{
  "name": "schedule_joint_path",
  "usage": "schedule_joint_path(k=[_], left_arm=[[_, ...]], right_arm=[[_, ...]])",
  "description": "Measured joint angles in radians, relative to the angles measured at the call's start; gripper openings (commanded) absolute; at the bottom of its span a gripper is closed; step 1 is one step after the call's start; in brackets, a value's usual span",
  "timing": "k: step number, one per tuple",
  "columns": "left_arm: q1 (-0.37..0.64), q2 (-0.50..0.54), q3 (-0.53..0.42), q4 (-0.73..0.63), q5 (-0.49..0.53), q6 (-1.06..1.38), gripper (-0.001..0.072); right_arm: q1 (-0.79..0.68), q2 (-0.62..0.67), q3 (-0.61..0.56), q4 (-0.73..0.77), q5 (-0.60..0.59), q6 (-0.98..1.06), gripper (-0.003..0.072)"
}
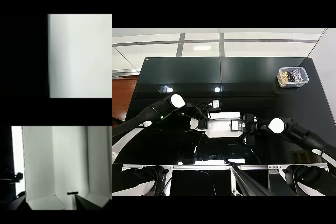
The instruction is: Fold the box and place the chain.
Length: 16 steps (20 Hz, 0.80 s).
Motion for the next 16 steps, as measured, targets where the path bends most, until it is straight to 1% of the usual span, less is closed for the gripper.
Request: schedule_joint_path(k=[4,9,12,16], left_arm=[[0.000,0.000,0.000,0.000,0.000,0.000,0.0023],[0.000,0.000,0.000,0.000,0.002,0.000,0.0023],[0.000,0.000,0.000,0.000,0.002,0.000,0.0023],[0.000,0.000,0.000,0.000,0.002,0.000,0.0023]], right_arm=[[-0.035,0.003,0.041,0.002,-0.004,-0.001,0.0714],[-0.109,0.002,0.065,0.045,0.000,-0.016,0.0714],[-0.129,-0.014,0.068,0.119,0.005,-0.088,0.0714],[-0.146,-0.067,0.070,0.236,0.043,-0.229,0.0714]])
